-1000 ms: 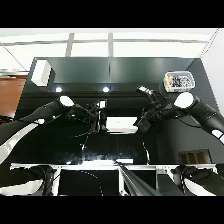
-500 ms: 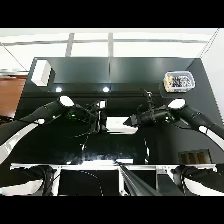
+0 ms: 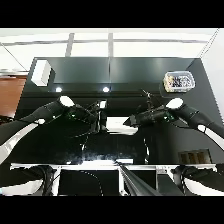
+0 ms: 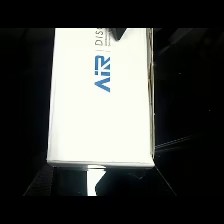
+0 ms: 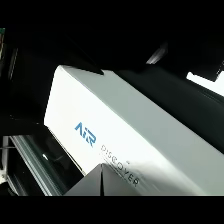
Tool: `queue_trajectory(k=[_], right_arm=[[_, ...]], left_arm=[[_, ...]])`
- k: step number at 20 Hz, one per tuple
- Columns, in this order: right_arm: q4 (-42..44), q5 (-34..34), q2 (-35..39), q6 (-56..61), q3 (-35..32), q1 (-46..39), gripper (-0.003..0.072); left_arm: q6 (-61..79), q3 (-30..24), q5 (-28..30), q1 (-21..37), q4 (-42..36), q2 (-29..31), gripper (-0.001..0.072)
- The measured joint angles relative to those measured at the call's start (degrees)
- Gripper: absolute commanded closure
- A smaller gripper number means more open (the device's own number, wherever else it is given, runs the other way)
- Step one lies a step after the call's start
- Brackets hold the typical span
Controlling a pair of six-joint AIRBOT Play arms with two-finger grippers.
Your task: Fold the box and place the chain.
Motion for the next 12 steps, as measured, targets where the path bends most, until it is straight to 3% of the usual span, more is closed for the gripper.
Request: queue_trajectory(k=[4,7,12], right_arm=[[-1.6,9.1,3.4,-0.1,5.1,-3.9,0.0683],[-4.7,14.6,9.4,1.7,7.5,-8.7,0.0683],[-16.2,17.0,19.7,7.8,8.6,-15.8,0.0682]], left_arm=[[-0.1,0.0,-0.2,0.0,0.5,0.2,0.0168],[-0.4,0.1,0.2,0.0,3.4,1.3,-0.0009],[-3.5,0.3,-0.4,0.2,6.3,5.7,-0.0009]])
